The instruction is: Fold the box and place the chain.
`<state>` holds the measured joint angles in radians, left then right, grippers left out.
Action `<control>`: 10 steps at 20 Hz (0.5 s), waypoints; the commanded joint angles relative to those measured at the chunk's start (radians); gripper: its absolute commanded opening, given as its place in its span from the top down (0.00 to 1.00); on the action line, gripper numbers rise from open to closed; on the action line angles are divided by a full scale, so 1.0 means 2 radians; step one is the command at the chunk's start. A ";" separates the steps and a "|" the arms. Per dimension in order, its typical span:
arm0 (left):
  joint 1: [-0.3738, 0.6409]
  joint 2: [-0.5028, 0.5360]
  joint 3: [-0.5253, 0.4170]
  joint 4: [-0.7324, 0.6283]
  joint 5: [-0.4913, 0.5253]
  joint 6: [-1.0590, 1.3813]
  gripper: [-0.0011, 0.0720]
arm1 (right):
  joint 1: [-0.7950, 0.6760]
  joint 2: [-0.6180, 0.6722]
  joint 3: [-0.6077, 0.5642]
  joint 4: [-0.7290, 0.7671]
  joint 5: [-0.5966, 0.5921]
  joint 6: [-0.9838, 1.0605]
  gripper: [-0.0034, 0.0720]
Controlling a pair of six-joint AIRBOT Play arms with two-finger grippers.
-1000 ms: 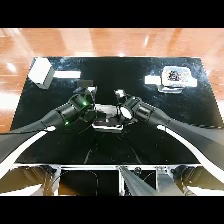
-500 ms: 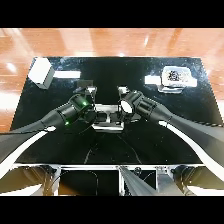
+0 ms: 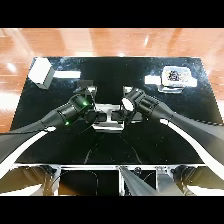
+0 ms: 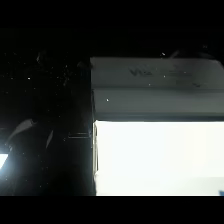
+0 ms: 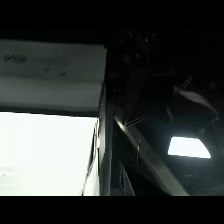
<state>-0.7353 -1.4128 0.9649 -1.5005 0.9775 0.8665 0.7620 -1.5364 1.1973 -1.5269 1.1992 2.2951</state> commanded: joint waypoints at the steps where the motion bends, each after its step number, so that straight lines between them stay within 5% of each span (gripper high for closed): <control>1: 0.000 0.000 0.000 0.000 -0.006 0.000 0.96 | -0.001 -0.003 0.001 0.014 -0.013 0.012 0.56; 10: 0.000 0.000 0.000 -0.001 -0.004 0.000 0.96 | -0.010 -0.021 0.001 0.016 -0.028 0.012 0.56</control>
<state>-0.7353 -1.4128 0.9649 -1.5005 0.9680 0.8669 0.7521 -1.5730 1.1973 -1.5002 1.1580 2.3165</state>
